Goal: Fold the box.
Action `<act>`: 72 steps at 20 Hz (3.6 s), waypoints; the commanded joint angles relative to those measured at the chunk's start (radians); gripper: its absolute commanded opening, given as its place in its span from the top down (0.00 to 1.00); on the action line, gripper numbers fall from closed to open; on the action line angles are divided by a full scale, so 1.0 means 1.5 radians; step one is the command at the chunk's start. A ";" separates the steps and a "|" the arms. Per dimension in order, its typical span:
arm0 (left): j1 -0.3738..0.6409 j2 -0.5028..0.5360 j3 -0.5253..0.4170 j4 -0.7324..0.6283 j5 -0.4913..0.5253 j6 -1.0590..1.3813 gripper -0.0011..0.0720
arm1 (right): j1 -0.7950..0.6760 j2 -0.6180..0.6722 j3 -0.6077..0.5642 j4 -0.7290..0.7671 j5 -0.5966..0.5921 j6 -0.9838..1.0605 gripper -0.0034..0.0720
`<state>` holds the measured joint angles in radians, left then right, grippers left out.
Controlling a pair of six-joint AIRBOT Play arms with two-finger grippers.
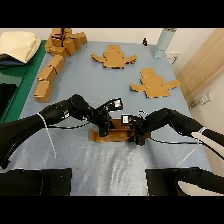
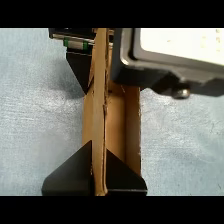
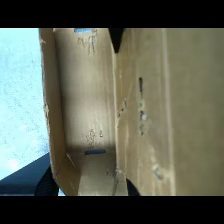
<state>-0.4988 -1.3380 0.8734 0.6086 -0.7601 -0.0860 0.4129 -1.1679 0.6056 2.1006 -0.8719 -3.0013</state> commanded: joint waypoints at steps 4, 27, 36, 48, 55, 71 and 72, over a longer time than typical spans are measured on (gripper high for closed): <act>0.000 0.000 0.000 0.000 0.000 0.000 0.96 | 0.000 -0.001 0.000 -0.002 0.000 0.000 0.35; 0.069 0.076 0.000 0.160 -0.036 -0.313 0.07 | 0.000 -0.001 0.000 -0.002 -0.001 0.001 0.35; 0.049 0.119 -0.073 0.006 -0.333 -0.673 0.96 | 0.000 -0.001 0.000 -0.002 -0.001 0.000 0.35; 0.005 0.093 -0.099 -0.210 0.152 -0.672 0.96 | 0.000 -0.001 0.000 -0.002 -0.001 0.000 0.35; 0.005 0.017 -0.098 -0.189 0.170 -0.680 0.96 | 0.000 -0.001 0.000 -0.002 -0.001 0.001 0.35; 0.022 -0.047 -0.029 0.023 0.064 -0.830 0.96 | 0.000 -0.001 0.000 -0.002 -0.001 0.001 0.35; 0.022 -0.047 -0.028 0.023 0.067 -0.823 0.96 | 0.000 -0.001 0.000 -0.002 -0.001 0.000 0.35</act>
<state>-0.4667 -1.3914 0.8280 0.6315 -0.6498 -1.3285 0.4133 -1.1683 0.6041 2.0975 -0.8730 -3.0009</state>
